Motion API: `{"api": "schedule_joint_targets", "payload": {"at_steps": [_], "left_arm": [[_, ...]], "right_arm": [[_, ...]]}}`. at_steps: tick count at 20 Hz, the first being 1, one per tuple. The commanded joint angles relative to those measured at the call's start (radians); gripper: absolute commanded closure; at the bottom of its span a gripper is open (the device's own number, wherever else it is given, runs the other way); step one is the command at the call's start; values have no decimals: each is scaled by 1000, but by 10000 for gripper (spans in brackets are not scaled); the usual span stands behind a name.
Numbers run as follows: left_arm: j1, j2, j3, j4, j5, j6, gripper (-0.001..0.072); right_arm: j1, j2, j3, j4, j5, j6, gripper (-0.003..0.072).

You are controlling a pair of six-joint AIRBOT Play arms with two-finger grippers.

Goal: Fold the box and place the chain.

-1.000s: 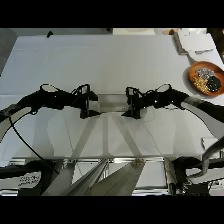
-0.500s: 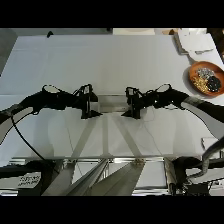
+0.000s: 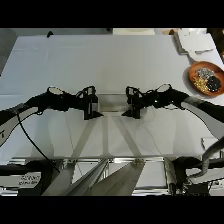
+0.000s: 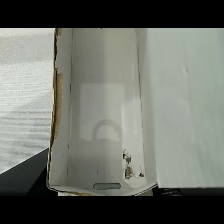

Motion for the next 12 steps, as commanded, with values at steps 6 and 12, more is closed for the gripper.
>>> {"api": "schedule_joint_targets", "payload": {"at_steps": [6, 12], "left_arm": [[-24, -2, 0, 25, 26, 0, 43], [-24, -2, 0, 26, 25, 1, 393]], "right_arm": [[0, 0, 0, -1, 2, 0, 223], [0, 0, 0, -1, 2, 0, 223]]}}
